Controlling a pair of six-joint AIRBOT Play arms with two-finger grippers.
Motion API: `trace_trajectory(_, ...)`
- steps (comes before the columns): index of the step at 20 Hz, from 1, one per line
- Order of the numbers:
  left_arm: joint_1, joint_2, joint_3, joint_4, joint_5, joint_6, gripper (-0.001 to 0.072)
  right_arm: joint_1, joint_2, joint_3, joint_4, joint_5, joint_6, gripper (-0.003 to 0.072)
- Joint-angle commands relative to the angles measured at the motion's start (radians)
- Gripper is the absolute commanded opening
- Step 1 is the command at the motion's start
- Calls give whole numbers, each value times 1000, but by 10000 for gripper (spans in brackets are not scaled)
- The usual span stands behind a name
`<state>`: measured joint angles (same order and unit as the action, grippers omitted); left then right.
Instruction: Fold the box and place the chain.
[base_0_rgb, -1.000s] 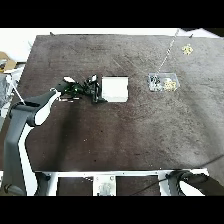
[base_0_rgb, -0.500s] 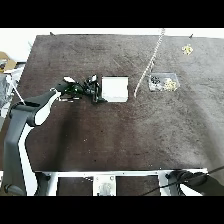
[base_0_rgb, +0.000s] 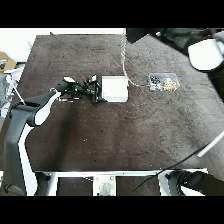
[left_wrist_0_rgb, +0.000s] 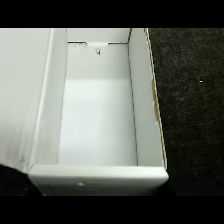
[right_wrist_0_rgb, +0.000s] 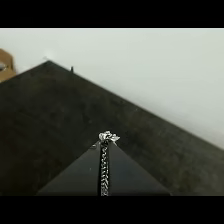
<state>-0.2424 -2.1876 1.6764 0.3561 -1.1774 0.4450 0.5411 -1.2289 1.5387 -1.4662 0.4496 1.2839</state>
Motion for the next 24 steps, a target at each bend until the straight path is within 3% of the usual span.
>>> trace_trajectory(1,0,0,0,0,0,1,354,13,-76,0,1,32,22,6)
trace_trajectory(5,0,0,0,0,0,0,354,13,-164,0,0,59,23,6)
trace_trajectory(9,0,0,0,0,0,0,354,11,-220,-5,-20,172,52,6)
trace_trajectory(15,0,0,0,0,0,0,354,-37,-229,-188,-28,174,127,6)
trace_trajectory(16,0,0,0,0,0,1,354,-37,-229,-217,-29,158,128,20)
trace_trajectory(17,0,0,0,0,0,1,354,-37,-229,-244,-29,140,127,244)
trace_trajectory(18,0,0,0,0,0,0,354,-38,-229,-262,-31,126,127,338)
trace_trajectory(19,0,0,0,0,0,0,354,-46,-229,-270,-32,133,129,298)
trace_trajectory(22,0,0,0,0,0,0,354,-133,-216,-283,-32,261,223,297)
trace_trajectory(24,0,0,0,0,0,0,354,-228,-180,-363,-29,282,309,297)
